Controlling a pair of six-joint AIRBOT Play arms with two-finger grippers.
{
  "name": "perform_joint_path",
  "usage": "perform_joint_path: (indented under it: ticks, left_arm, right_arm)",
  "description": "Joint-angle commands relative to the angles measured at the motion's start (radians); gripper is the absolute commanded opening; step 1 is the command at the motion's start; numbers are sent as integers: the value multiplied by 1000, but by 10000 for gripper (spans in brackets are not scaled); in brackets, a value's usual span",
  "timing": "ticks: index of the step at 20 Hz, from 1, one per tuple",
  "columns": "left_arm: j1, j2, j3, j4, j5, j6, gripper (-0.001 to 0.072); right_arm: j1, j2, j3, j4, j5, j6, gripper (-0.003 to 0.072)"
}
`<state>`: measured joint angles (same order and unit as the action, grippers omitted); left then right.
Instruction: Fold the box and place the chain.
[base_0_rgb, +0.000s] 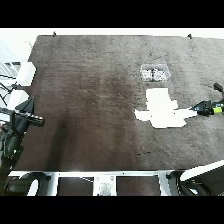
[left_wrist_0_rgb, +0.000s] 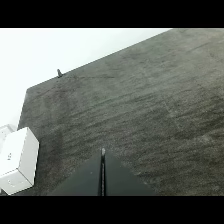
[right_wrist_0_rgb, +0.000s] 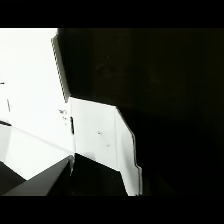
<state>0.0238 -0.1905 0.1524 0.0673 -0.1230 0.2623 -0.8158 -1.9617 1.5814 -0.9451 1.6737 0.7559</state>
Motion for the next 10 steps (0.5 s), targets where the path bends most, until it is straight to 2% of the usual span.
perform_joint_path:
  ticks: [1,2,4,6,7,10]
  left_arm:
    - [0,0,0,0,0,0,19]
    - [0,0,0,0,0,0,19]
    - [0,0,0,0,0,0,19]
    - [0,0,0,0,0,0,19]
    - [0,0,0,0,0,0,19]
    - [0,0,0,0,0,0,19]
  right_arm:
    - [11,-8,-66,66,11,-31,494]
    - [20,-8,-85,84,10,-48,493]
    - [45,-8,-114,97,0,-62,413]
    - [73,-8,-129,97,-2,-64,199]
    - [79,-8,-129,100,10,-65,1]
    - [85,40,-180,182,26,-68,3]
